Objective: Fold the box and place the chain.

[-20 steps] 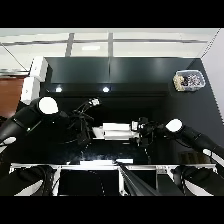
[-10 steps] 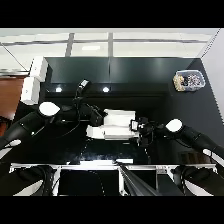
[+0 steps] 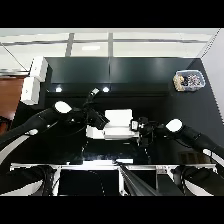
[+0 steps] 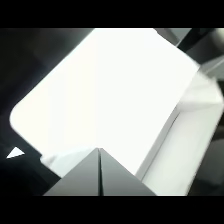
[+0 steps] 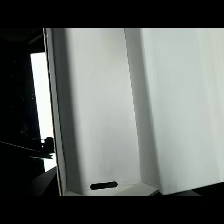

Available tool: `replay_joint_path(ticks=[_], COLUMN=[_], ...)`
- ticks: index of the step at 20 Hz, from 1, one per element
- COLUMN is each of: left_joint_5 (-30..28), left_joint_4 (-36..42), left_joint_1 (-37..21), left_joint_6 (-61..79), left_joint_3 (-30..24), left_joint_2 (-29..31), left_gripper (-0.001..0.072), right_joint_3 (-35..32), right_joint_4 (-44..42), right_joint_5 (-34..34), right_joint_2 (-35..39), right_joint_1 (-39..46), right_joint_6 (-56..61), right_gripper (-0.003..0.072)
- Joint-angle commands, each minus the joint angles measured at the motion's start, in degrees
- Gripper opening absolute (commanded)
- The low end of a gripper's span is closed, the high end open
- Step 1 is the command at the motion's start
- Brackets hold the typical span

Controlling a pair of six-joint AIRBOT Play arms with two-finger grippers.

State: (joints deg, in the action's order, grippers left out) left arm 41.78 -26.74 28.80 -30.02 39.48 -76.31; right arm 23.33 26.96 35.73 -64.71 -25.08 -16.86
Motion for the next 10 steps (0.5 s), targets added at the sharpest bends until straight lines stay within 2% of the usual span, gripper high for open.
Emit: replay_joint_path(ticks=[1, 5, 8, 10], left_joint_5=[0.22, 2.49, 2.8, 6.32], left_joint_4=[-5.16, -11.19, -18.51, -23.67], left_joint_1=[0.96, 0.68, -0.9, -3.3], left_joint_6=[0.92, -0.68, -4.85, -8.11], left_joint_3=[1.11, 5.03, 5.68, 5.68], left_joint_2=[-2.25, -0.35, 5.88, 10.56], left_gripper=[0.0029, 0.0029, 0.0029, 0.0029], right_joint_3=[0.02, 0.02, 0.02, 0.02], right_joint_4=[0.02, 0.02, 0.04, 0.02], right_joint_5=[0.04, 0.04, 0.07, 0.04], right_joint_2=[-0.02, -0.02, -0.02, -0.02], right_joint_1=[-0.02, -0.02, -0.02, -0.02], right_joint_6=[-0.07, -0.07, -0.07, -0.07], right_gripper=[0.0431, 0.0432, 0.0432, 0.0432])
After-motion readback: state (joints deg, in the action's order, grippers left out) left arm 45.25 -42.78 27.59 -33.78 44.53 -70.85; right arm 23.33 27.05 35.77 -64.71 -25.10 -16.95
